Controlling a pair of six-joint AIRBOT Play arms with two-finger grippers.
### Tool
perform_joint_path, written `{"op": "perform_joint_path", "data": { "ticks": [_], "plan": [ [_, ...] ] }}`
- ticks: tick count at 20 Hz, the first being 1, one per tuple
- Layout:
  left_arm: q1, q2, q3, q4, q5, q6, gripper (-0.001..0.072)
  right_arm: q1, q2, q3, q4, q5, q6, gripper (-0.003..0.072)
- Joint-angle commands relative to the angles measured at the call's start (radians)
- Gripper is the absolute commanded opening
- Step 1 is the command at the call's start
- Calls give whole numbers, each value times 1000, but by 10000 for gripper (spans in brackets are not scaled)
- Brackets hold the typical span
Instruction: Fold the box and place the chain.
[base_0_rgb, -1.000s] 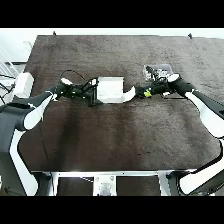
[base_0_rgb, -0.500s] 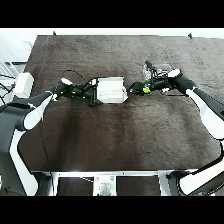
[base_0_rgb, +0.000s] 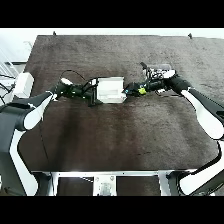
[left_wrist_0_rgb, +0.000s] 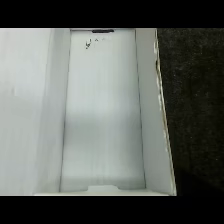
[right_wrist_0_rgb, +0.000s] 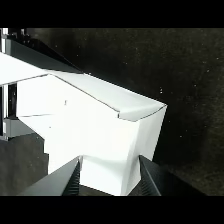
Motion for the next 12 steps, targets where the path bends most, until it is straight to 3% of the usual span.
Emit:
{"op": "perform_joint_path", "data": {
  "ticks": [1, 4, 9, 12],
  "plan": [
    [0, 0, 1, 0, 0, 0, 306, 11, -2, 11, 0, 0, 29, 438],
    [0, 0, 1, 0, 0, 0, 306, 37, -2, 36, -31, -1, 53, 437],
    [0, 0, 1, 0, 0, 0, 306, 93, -2, 99, -277, -20, 241, 438],
    [0, 0, 1, 0, 0, 0, 306, 122, -3, 122, -327, -29, 266, 438]
  ]
}}
